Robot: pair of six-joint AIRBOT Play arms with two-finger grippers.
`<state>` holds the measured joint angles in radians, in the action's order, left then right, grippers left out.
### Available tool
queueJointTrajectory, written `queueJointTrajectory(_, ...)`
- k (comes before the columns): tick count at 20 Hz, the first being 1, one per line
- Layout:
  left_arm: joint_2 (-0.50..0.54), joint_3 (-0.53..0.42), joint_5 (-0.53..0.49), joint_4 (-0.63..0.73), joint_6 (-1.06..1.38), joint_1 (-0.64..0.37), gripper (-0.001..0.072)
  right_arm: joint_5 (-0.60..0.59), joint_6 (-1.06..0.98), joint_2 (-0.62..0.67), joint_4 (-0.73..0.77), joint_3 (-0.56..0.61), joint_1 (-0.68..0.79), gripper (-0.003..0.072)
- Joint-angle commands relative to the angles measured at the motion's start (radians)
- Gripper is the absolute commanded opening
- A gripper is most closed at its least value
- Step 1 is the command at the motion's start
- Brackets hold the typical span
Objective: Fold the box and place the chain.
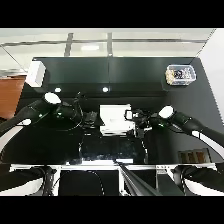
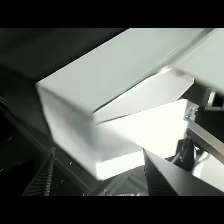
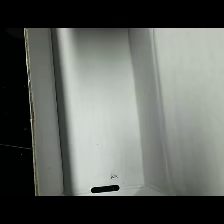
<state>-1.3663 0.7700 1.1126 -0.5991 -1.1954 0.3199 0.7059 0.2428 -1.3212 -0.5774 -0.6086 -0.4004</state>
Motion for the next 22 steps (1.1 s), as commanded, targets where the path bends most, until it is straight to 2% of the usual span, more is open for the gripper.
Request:
queueJointTrajectory(1, 0.000, 0.061, -0.070, -0.114, -0.167, 0.077, 0.0630, 0.000, 0.000, 0.000, 0.000, -0.001, -0.001, 0.0128)
queueJointTrajectory(5, 0.000, 0.102, -0.100, -0.270, -0.325, 0.145, 0.0621, 0.000, 0.000, 0.000, 0.000, -0.001, -0.001, 0.0128)
queueJointTrajectory(6, 0.000, 0.105, -0.101, -0.304, -0.359, 0.158, 0.0606, 0.000, 0.000, 0.000, 0.000, -0.001, -0.001, 0.0128)
queueJointTrajectory(7, 0.000, 0.105, -0.101, -0.334, -0.394, 0.168, 0.0546, 0.000, 0.000, 0.000, 0.000, -0.001, -0.001, 0.0128)
queueJointTrajectory(13, -0.069, 0.141, -0.119, -0.383, -0.489, 0.197, 0.0541, 0.000, 0.000, 0.000, 0.000, -0.001, -0.001, 0.0128)
queueJointTrajectory(16, -0.098, 0.197, -0.110, -0.504, -0.589, 0.241, 0.0540, 0.000, 0.000, 0.000, 0.000, -0.001, -0.001, 0.0128)
queueJointTrajectory(17, -0.103, 0.217, -0.095, -0.544, -0.616, 0.259, 0.0503, 0.000, 0.000, 0.000, 0.000, -0.001, -0.001, 0.0128)
queueJointTrajectory(19, -0.105, 0.244, -0.069, -0.592, -0.667, 0.293, 0.0486, 0.000, 0.000, 0.000, 0.000, -0.001, -0.001, 0.0128)
queueJointTrajectory(22, -0.105, 0.267, -0.041, -0.683, -0.817, 0.346, 0.0389, 0.000, 0.000, 0.000, 0.000, -0.001, -0.001, 0.0128)
